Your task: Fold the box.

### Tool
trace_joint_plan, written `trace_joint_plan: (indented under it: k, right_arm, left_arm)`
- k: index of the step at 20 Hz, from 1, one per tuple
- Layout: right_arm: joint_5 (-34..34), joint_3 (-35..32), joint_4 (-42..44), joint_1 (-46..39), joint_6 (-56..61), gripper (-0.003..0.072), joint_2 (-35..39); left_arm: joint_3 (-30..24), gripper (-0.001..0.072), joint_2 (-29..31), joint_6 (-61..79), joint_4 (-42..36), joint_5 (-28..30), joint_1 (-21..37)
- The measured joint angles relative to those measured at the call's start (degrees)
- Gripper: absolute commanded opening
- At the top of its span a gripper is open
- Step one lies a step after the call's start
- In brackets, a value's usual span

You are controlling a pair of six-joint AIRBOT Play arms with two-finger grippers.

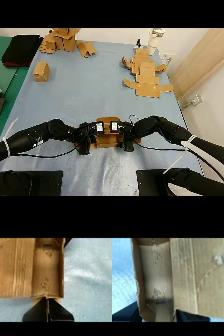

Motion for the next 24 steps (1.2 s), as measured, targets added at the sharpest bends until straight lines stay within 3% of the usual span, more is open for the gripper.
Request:
trace_joint_plan:
  k: [9,10,11,19,20,21,22,24]
  right_arm:
    - [0.02,0.00,0.02,0.00,0.00,0.0509,0.00]
    - [0.02,0.00,0.02,0.00,0.00,0.0509,0.00]
    - [0.00,0.00,0.02,0.00,0.00,0.0509,0.00]
    - [-0.02,0.00,-0.04,0.00,0.00,0.0509,0.00]
    - [0.00,0.00,-0.02,-0.02,0.02,0.0509,0.00]
    - [0.00,0.00,-0.02,-0.02,0.02,0.0509,0.00]
    - [0.07,0.00,-0.02,-0.02,0.02,0.0509,0.00]
    - [0.15,0.00,0.28,0.00,0.04,0.0509,0.00]
  left_arm:
    - [0.00,0.0053,-0.94,3.87,-4.74,1.75,-0.83]
    - [0.00,0.0247,-0.98,4.07,-4.90,1.86,-0.85]
    - [0.00,0.0383,-1.01,4.22,-5.07,1.92,-0.90]
    - [0.00,0.0380,-1.03,4.63,-5.40,1.86,-0.90]
    - [0.00,0.0378,-1.03,4.63,-5.40,1.84,-0.90]
    - [0.00,0.0258,-1.03,4.63,-5.35,1.81,-0.90]
    - [0.00,0.0010,-1.03,4.63,-5.09,1.70,-0.90]
    - [0.00,0.0012,-1.03,4.68,-3.76,1.44,-0.90]
